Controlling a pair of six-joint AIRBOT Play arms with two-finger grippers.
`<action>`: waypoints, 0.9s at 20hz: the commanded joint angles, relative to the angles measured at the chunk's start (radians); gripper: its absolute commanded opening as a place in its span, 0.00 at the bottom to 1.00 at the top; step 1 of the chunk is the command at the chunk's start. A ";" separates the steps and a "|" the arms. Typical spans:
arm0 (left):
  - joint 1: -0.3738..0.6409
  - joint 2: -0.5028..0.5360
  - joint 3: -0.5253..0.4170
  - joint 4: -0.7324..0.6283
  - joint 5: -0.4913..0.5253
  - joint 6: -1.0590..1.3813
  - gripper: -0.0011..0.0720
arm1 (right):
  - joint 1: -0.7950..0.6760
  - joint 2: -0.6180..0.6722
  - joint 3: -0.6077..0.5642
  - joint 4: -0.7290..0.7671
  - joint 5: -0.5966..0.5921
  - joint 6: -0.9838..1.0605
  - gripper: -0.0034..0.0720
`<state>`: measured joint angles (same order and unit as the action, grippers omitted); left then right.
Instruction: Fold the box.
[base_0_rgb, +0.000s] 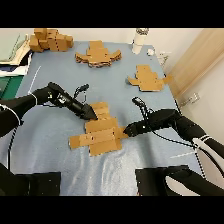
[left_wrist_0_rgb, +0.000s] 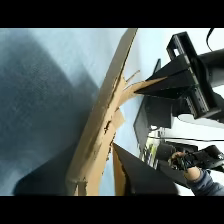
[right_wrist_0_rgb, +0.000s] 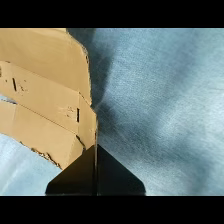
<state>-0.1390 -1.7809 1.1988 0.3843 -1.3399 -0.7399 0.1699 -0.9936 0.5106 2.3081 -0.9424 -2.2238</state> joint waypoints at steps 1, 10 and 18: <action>-0.001 -0.002 0.001 -0.007 -0.029 0.042 0.27 | 0.000 -0.003 -0.001 -0.001 0.000 -0.003 0.05; 0.006 -0.002 0.001 -0.032 -0.021 0.065 0.25 | 0.000 -0.003 -0.001 -0.004 -0.001 -0.003 0.05; -0.009 0.003 0.005 -0.041 -0.026 0.202 0.03 | -0.008 -0.003 0.007 -0.028 0.012 -0.001 0.60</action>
<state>-0.1406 -1.7813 1.2003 0.3508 -1.3682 -0.5953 0.1688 -0.9958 0.5117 2.2974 -0.9436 -2.2269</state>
